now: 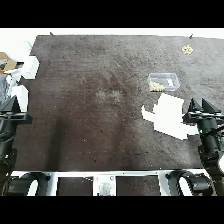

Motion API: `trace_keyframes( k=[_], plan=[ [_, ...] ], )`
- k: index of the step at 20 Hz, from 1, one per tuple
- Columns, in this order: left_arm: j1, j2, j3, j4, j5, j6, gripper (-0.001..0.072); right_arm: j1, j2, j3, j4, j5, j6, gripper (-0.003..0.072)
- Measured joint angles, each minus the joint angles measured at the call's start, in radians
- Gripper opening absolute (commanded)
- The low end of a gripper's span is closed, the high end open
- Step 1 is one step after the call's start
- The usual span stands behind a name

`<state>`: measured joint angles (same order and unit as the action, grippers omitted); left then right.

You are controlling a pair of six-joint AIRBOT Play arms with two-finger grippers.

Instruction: Fold the box and place the chain.

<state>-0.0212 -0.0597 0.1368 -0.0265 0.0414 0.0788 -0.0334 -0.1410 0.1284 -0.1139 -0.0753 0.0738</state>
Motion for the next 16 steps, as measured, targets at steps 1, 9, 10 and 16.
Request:
trace_keyframes(
  k=[1, 9, 10, 16],
  plan=[
    [0.000, 0.000, 0.000, 0.000, 0.000, 0.000, 0.0011, 0.000, 0.000, 0.000, -0.004, 0.000, 0.000, 0.0387],
    [0.000, 0.000, 0.000, 0.000, 0.000, 0.000, 0.0011, 0.000, 0.000, 0.022, -0.014, 0.005, 0.008, 0.0388],
    [0.000, 0.000, 0.000, 0.000, 0.000, 0.000, 0.0012, 0.000, -0.005, 0.036, -0.014, 0.007, 0.014, 0.0388],
    [0.000, 0.000, 0.000, 0.000, 0.000, 0.000, 0.0011, -0.021, -0.209, 0.220, -0.013, 0.036, 0.054, 0.0386]
  ],
)
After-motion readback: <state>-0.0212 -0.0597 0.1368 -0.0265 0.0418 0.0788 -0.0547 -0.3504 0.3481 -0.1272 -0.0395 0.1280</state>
